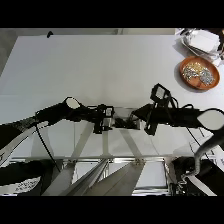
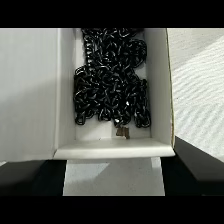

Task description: Fold the box and place the chain.

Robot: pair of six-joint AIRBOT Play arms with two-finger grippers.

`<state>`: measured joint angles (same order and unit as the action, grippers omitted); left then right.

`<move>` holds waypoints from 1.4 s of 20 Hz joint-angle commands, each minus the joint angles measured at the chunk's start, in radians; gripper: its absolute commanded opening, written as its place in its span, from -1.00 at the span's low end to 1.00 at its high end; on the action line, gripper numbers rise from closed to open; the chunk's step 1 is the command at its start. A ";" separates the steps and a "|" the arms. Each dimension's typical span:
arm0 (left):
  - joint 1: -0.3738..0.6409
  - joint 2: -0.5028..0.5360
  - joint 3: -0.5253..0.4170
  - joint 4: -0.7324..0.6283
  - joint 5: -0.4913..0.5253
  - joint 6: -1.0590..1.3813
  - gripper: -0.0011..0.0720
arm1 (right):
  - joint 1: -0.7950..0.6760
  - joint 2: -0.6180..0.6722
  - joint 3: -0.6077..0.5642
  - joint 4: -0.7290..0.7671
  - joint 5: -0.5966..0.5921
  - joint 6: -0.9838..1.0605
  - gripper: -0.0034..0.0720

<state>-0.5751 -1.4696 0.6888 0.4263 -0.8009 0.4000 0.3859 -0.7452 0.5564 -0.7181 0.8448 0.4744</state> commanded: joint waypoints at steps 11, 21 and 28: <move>0.000 0.000 0.001 0.000 0.000 0.000 -0.12 | -0.008 -0.179 0.057 -0.185 0.118 0.131 -0.54; 0.000 0.000 0.001 0.000 0.000 0.000 -0.12 | -0.204 -0.135 0.006 -0.480 0.148 0.026 -0.37; 0.000 0.000 0.001 0.000 0.000 0.000 -0.12 | -0.204 -0.364 0.006 -0.212 0.080 -0.401 -0.26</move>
<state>-0.5751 -1.4696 0.6888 0.4263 -0.8013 0.3996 0.1852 -1.0313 0.5644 -1.0416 0.9611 0.2668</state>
